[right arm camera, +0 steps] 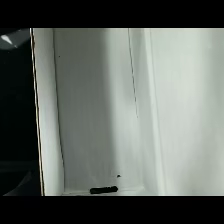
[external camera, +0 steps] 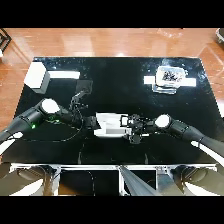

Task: Fold the box and place the chain.

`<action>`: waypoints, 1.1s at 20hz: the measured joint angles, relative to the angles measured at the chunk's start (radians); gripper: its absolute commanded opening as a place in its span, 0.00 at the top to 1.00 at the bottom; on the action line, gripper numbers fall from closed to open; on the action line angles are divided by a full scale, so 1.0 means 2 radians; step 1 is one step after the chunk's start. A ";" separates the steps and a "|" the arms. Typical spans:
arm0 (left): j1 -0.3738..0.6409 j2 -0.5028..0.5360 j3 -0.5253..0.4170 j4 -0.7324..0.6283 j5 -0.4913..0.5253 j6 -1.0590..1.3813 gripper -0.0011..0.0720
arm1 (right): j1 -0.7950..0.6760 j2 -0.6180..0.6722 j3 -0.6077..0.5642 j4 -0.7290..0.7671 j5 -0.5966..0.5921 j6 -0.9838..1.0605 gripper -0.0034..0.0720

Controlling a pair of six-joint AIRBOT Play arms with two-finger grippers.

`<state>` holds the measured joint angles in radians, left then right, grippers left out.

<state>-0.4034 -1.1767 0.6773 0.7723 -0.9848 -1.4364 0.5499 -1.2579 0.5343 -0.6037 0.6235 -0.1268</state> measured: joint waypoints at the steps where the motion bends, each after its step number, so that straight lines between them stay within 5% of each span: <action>1: -0.005 0.000 0.000 0.001 0.006 -0.006 0.32 | 0.000 0.000 0.000 0.000 0.000 0.000 0.55; 12: -0.107 0.000 0.000 0.115 0.085 -0.174 0.32 | 0.000 0.000 0.000 0.000 0.000 0.000 0.55; 22: -0.161 -0.006 0.025 0.268 0.080 -0.336 0.33 | 0.000 0.000 0.000 0.000 0.000 0.000 0.55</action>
<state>-0.7258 -1.1885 0.7265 1.3079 -0.8242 -2.1086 0.5499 -1.2579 0.5339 -0.6037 0.6231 -0.1268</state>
